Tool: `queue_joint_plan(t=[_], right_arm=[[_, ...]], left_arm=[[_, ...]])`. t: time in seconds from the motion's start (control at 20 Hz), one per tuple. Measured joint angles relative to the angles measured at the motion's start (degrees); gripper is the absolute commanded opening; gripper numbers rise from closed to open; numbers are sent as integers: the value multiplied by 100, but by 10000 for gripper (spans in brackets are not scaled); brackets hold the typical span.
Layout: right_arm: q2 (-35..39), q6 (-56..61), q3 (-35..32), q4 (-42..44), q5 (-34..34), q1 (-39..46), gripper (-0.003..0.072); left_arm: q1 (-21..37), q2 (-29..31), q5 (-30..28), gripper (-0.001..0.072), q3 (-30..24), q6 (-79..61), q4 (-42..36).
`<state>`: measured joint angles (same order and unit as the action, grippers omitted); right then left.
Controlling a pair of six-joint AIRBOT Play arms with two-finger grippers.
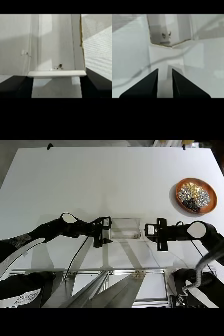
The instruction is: Fold the box and place the chain.
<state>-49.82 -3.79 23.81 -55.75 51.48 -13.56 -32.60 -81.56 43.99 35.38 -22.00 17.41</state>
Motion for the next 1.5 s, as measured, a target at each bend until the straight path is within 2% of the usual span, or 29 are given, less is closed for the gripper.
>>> queue_joint_plan(t=[0.15,0.5,0.8,0.9,1.0,1.1,1.15,1.25,1.3,1.35,1.45,1.5], right_arm=[[-212,-568,-22,398,-90,0,150],[-793,-1178,-31,1139,-472,0,151],[-1163,-1646,-31,2024,-468,0,162],[-1257,-1703,-28,2170,-457,0,242],[-1311,-1729,-31,2262,-444,0,355],[-1340,-1751,-31,2334,-435,0,522],[-1349,-1753,-28,2365,-439,0,556],[-1355,-1749,-31,2393,-439,0,552],[-1355,-1700,-28,2393,-437,0,515],[-1340,-1582,-31,2367,-442,0,430],[-1231,-1182,-28,2173,-444,0,64],[-1132,-903,-28,1993,-417,-2,12]], left_arm=[[0,0,0,311,0,0,-2],[0,0,0,311,0,0,-2],[0,0,0,311,0,-4,0],[0,0,0,311,0,-7,2],[0,0,0,311,0,-7,4],[0,0,0,311,0,-7,4],[0,0,0,311,0,-7,4],[0,0,0,311,0,-4,2],[2,0,0,311,0,-7,4],[0,0,2,311,0,-4,2],[0,0,0,311,0,0,-2],[0,0,-2,311,0,11,-9]])
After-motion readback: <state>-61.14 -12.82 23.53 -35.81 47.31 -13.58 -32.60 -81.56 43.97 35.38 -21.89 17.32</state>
